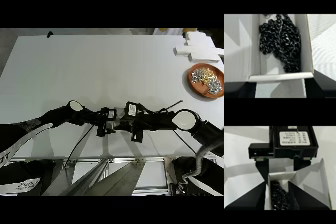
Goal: Fold the box and place the chain.
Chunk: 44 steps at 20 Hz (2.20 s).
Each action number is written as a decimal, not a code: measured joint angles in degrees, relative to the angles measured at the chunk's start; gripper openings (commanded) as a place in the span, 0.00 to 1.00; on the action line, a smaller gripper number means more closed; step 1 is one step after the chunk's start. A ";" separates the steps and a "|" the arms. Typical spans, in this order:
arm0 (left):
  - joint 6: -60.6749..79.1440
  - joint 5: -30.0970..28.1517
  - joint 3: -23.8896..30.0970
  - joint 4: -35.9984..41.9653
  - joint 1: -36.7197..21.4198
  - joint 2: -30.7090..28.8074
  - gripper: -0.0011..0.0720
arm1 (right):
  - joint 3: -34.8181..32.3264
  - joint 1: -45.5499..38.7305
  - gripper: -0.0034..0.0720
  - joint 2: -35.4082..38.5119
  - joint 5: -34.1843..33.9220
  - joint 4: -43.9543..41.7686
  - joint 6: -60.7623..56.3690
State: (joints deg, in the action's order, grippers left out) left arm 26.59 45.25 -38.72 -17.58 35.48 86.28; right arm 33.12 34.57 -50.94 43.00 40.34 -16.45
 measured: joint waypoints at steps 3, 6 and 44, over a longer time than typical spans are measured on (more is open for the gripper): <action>0.00 0.00 -0.02 0.00 0.00 -0.02 0.39 | 0.04 -4.17 0.43 3.19 0.63 1.29 0.15; 0.00 0.00 0.00 0.00 0.00 0.00 0.39 | 0.07 -12.09 0.32 6.54 5.07 5.46 0.37; 0.00 -0.02 0.00 0.00 0.00 -0.02 0.39 | -5.40 -22.75 0.21 -7.80 13.05 10.43 24.26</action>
State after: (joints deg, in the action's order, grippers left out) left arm 26.59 45.23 -38.72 -17.58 35.48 86.26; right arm 27.73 11.81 -58.74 56.05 50.76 7.81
